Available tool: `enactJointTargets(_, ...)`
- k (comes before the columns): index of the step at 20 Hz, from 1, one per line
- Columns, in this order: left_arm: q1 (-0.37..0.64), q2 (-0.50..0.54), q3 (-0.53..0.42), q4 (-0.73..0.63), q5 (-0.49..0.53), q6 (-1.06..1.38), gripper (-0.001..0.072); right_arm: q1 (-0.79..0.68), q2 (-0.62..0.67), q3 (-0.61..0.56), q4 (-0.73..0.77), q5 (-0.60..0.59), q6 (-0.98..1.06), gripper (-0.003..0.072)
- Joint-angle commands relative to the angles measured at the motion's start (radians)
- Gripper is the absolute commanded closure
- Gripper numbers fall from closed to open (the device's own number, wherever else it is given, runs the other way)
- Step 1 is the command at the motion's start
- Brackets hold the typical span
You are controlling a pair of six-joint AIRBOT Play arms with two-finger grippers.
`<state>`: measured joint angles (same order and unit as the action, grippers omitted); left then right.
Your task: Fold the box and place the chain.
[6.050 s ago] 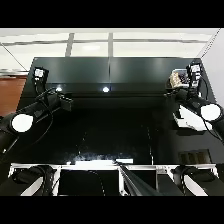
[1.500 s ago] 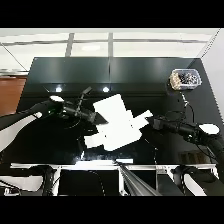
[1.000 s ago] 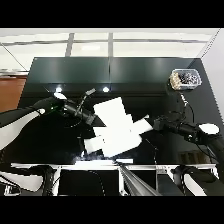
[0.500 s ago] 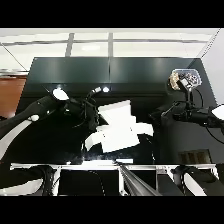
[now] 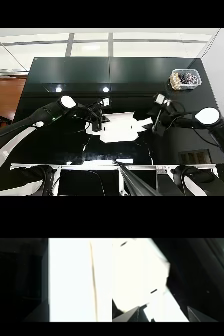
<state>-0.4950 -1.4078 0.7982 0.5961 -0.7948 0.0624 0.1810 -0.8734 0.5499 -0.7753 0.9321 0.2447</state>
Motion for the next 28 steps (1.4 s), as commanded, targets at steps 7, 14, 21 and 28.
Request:
enactJointTargets(7, -0.005, -0.009, -0.001, 0.021, 0.028, 0.020, 0.0678, 0.159, -0.095, -0.058, -0.102, -0.047, -0.113, -0.0025)
enactJointTargets(14, -0.005, -0.009, -0.001, 0.021, 0.028, 0.020, 0.0678, 0.218, -0.158, -0.068, -0.024, -0.106, -0.130, -0.0026)
enactJointTargets(21, -0.005, -0.009, -0.001, 0.021, 0.028, 0.020, 0.0677, 0.238, -0.145, -0.021, -0.006, -0.227, -0.211, -0.0025)
enactJointTargets(28, -0.005, -0.009, -0.001, 0.021, 0.028, 0.020, 0.0677, 0.219, -0.146, 0.021, -0.037, -0.260, -0.235, -0.0026)
